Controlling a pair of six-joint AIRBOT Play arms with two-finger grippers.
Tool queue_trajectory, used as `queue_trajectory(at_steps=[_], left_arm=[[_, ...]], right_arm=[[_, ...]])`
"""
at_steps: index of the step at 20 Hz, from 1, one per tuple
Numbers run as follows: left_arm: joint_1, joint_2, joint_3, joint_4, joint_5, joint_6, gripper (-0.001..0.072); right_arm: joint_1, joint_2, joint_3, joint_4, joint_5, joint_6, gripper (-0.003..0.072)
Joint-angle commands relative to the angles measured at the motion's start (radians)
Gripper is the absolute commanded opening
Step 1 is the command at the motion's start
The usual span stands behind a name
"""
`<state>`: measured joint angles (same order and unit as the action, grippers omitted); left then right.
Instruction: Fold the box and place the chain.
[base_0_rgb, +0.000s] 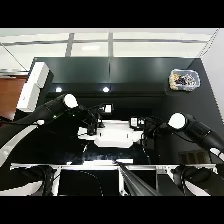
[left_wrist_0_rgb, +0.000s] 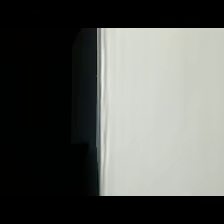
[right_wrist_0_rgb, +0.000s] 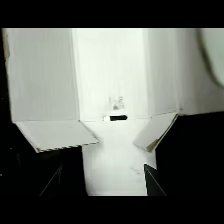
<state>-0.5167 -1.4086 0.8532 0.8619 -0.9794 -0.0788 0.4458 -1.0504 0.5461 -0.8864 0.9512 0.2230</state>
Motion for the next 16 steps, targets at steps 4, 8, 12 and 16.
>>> queue_trajectory(at_steps=[4, 8, 12, 16], left_arm=[[0.001, 0.001, 0.001, 0.001, 0.003, 0.001, 0.0029], [0.001, 0.001, 0.001, 0.001, 0.003, 0.001, 0.0029], [0.001, 0.001, 0.001, 0.001, 0.003, 0.001, 0.0029], [0.001, 0.001, 0.001, 0.001, 0.003, 0.001, 0.0029]], right_arm=[[0.056, 0.001, -0.015, 0.074, 0.088, 0.117, 0.0584], [0.176, 0.0, -0.048, 0.129, -0.068, 0.11, 0.0584], [0.238, 0.0, -0.047, 0.134, -0.263, 0.111, 0.0584], [0.25, 0.002, -0.042, 0.133, -0.352, 0.11, 0.0584]])
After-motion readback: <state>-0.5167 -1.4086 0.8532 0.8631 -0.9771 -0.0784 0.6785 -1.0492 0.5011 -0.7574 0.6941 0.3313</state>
